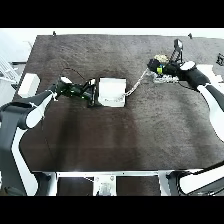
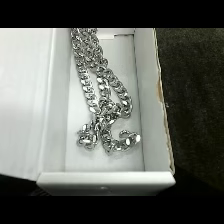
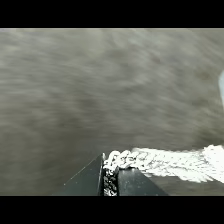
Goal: Fold the box and place the chain.
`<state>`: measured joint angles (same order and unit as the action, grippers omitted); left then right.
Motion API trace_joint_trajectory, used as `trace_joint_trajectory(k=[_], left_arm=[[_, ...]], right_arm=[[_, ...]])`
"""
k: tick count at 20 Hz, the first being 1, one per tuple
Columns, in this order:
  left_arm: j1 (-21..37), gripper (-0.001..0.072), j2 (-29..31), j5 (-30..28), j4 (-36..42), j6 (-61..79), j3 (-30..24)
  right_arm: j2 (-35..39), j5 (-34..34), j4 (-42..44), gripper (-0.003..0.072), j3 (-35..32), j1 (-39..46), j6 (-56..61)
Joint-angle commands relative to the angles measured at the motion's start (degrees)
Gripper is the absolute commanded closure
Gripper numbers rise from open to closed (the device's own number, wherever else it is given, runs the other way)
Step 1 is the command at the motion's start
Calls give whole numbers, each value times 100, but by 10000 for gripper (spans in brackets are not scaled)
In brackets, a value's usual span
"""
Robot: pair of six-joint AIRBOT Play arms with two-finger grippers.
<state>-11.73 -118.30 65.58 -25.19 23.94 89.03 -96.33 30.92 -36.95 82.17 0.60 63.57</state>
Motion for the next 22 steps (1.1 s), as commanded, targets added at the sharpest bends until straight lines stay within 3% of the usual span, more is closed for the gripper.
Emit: trace_joint_trajectory(k=[1, 5, 10, 18, 22], left_arm=[[2, 422, -2, 0, 0, 2, 2], [2, 422, -2, 0, 0, 2, 2], [2, 422, -2, 0, 0, 2, 2], [2, 422, -2, 2, 2, 2, 2], [2, 422, -2, 2, 7, 2, 2]], right_arm=[[918, 136, -717, 682, -111, -328, 422], [1851, 240, -1698, 682, -205, -863, 999], [2428, 393, -1945, 681, -205, -1528, 1060], [2463, 474, -1961, 681, -682, -2415, 1165], [2367, -254, -1947, 681, -1434, -2719, 1296]])
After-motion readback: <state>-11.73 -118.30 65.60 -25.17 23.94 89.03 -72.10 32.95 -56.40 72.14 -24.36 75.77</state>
